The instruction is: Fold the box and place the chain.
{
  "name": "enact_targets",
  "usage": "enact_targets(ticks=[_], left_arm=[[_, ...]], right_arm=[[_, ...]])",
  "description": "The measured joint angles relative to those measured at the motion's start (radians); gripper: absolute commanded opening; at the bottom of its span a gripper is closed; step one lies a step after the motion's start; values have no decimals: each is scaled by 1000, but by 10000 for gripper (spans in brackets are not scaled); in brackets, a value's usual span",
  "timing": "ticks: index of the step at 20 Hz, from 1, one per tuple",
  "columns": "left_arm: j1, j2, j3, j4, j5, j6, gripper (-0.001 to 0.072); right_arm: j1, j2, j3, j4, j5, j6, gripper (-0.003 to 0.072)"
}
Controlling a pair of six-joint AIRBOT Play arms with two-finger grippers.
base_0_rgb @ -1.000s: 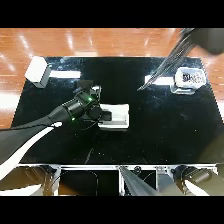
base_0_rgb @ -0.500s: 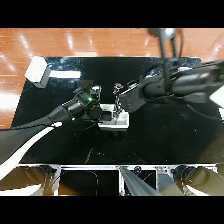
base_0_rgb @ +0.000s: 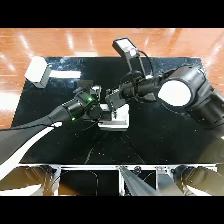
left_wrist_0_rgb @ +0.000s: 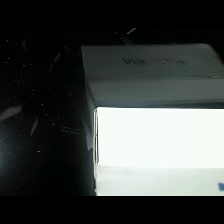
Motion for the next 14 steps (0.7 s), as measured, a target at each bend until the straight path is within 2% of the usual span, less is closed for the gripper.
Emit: enact_targets(ticks=[3,7,13,14], left_arm=[[0,0,0,0,0,0,19],[0,0,0,0,1,0,19],[0,0,0,0,1,0,19],[0,0,0,0,1,0,19]], right_arm=[[0,-8,-11,-27,36,0,23],[0,6,-91,-53,75,19,22],[1,9,-204,-35,2,32,25],[1,6,-212,-33,-11,30,121]])
